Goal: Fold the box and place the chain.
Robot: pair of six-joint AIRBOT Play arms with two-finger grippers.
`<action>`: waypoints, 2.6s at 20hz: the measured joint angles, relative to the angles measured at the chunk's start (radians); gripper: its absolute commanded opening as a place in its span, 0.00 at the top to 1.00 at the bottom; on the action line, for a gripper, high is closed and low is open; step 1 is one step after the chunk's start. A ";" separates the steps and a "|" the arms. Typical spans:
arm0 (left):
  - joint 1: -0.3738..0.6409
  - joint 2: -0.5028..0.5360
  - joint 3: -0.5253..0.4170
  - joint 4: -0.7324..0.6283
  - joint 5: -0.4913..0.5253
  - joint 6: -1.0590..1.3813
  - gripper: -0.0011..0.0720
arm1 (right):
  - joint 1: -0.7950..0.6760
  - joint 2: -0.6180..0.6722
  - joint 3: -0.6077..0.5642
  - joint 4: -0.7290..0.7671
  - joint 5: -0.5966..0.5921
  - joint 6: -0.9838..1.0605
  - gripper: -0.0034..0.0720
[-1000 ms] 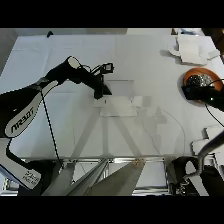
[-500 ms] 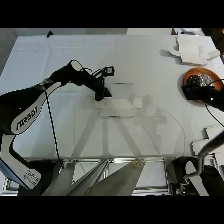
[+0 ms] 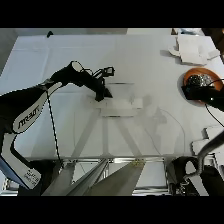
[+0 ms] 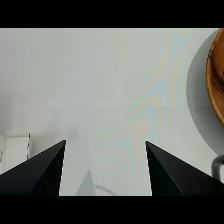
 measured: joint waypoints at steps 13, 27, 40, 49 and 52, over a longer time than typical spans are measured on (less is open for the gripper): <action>0.000 -0.001 0.000 0.006 0.001 -0.004 0.97 | 0.005 0.000 0.043 0.203 0.298 -0.592 0.10; 0.000 -0.001 0.000 0.007 0.001 -0.003 0.97 | 0.406 -0.003 0.050 0.136 0.352 -0.969 0.03; 0.000 -0.001 0.000 0.007 0.002 -0.003 0.97 | 0.533 -0.344 0.048 0.093 0.269 -1.125 0.03; 0.000 -0.001 0.000 0.007 0.002 -0.003 0.97 | 0.535 -0.576 0.048 0.152 -0.048 -1.304 0.03; 0.000 -0.001 0.000 0.007 0.002 -0.003 0.97 | 0.535 -0.620 0.048 0.219 -0.087 -1.338 0.03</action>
